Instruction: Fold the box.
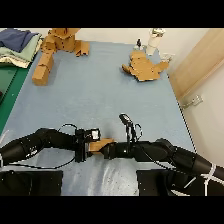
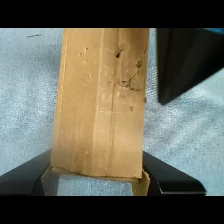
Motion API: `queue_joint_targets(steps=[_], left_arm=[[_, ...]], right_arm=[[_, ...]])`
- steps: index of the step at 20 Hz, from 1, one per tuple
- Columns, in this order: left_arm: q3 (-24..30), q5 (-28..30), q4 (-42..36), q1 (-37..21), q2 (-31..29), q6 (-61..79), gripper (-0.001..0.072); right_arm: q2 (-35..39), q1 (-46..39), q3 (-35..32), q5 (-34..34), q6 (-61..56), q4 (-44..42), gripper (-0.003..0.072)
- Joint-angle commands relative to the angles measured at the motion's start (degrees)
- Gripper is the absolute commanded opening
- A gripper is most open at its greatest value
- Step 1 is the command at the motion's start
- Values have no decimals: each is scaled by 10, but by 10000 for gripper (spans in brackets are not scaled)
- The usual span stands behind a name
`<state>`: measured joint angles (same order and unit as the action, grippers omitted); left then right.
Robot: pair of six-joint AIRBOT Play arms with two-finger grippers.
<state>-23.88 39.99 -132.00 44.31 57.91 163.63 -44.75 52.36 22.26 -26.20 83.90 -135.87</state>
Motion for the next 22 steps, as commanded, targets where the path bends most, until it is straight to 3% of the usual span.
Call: queue_joint_targets(steps=[1, 16, 19, 21, 22], left_arm=[[-1, 0, 0, 0, 0, 0, 474], [-1, 0, 0, 0, 0, 0, 474], [-1, 0, 0, 0, -1, 0, 474], [-1, 0, 0, 0, 0, 0, 474], [-1, 0, 0, 0, 0, 0, 473]], right_arm=[[-22, 0, -1, 21, -11, -4, 1], [-49, 2, 0, 22, -1, 12, 1], [26, 1, 0, 9, 0, 68, 1], [84, -2, 2, -27, -79, 182, 1], [102, -10, 6, -76, -151, 263, 1]])
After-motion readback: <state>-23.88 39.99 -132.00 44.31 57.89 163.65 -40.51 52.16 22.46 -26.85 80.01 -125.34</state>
